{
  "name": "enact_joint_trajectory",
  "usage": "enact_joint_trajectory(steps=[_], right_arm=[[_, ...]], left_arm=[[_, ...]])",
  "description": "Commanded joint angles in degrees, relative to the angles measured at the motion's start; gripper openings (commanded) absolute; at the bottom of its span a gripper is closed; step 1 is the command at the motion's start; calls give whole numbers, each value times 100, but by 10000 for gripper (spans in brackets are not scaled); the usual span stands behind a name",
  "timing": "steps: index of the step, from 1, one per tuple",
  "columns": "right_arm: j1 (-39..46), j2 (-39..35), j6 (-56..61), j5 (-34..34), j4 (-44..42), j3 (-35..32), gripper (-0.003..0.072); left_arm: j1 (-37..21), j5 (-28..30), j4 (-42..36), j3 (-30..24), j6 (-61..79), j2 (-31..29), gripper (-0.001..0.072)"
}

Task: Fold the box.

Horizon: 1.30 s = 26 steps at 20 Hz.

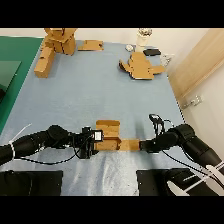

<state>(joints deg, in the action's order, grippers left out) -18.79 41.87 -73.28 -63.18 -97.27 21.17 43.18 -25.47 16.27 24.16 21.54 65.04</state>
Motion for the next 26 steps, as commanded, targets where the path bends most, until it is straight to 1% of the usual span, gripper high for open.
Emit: enact_joint_trajectory(steps=[1, 5, 12, 15, 17, 19, 21, 26], right_arm=[[162, 149, -485, 546, -866, -155, 4], [160, 44, -997, 573, -1436, -149, 4], [155, -435, -1176, 389, -1589, -149, 5], [155, -297, -1443, 527, -1587, -155, 4], [155, -59, -1685, 769, -1602, -155, 4], [155, 105, -2020, 957, -1908, -151, 4], [155, 127, -2505, 949, -2361, -151, 4], [155, 127, -2889, 835, -2417, -151, 5]], left_arm=[[4, 0, 2, 7, 2, 4, 589], [4, -2, 0, 7, 2, 4, 589], [4, -2, 0, 7, 2, 4, 589], [4, -2, 0, 7, 2, 4, 589], [4, -2, 2, 7, 2, 2, 590], [4, -2, 0, 7, 2, 4, 590], [4, -2, 0, 7, 2, 4, 589], [4, -13, 0, 7, 2, 2, 589]])
